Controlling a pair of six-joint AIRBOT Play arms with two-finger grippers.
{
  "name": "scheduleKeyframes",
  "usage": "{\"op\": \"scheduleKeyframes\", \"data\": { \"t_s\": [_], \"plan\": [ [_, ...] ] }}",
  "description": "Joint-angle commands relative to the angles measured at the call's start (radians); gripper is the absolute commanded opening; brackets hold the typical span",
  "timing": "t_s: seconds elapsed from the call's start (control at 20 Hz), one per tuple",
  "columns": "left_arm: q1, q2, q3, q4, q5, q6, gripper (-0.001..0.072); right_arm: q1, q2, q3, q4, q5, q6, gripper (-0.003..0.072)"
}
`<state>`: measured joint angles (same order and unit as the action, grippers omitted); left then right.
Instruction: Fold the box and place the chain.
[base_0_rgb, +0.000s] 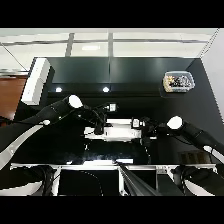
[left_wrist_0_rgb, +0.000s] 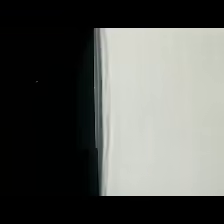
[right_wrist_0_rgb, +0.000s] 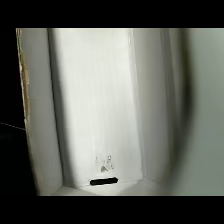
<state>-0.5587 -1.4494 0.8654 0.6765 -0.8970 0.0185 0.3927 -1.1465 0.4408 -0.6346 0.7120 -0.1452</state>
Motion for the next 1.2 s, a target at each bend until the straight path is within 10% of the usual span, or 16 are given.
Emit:
{"op": "scheduleKeyframes", "data": {
  "t_s": [0.0,0.15,0.35,0.5,0.7,0.8,0.9,1.05,1.15],
  "plan": [
    [0.000,-0.001,0.000,-0.001,-0.001,0.000,0.0027,0.000,0.000,0.000,0.003,0.000,-0.002,0.0482],
    [0.000,0.000,0.000,-0.001,-0.006,-0.021,0.0032,0.000,0.000,0.000,0.003,0.000,-0.002,0.0482],
    [0.008,0.037,0.000,0.082,-0.060,-0.182,0.0450,0.000,0.000,0.000,0.003,0.003,-0.002,0.0482],
    [0.018,0.125,0.000,0.233,-0.098,-0.375,0.0469,0.000,0.000,0.000,0.003,0.002,-0.002,0.0481],
    [0.018,0.268,-0.001,0.427,-0.156,-0.721,0.0432,0.000,0.000,0.000,0.003,-0.002,-0.001,0.0481],
    [0.018,0.334,-0.001,0.439,-0.197,-0.824,0.0313,0.000,0.000,0.000,0.008,-0.002,-0.001,0.0482],
    [0.018,0.384,-0.005,0.434,-0.285,-0.882,0.0025,0.000,0.000,0.000,0.011,-0.002,-0.001,0.0481],
    [0.001,0.435,-0.084,0.303,-0.370,-0.947,0.0025,0.000,0.000,0.000,0.011,-0.001,-0.001,0.0137],
    [-0.033,0.441,-0.164,0.172,-0.356,-0.946,0.0025,0.000,0.000,0.000,0.010,-0.001,-0.001,0.0069]
  ]
}}
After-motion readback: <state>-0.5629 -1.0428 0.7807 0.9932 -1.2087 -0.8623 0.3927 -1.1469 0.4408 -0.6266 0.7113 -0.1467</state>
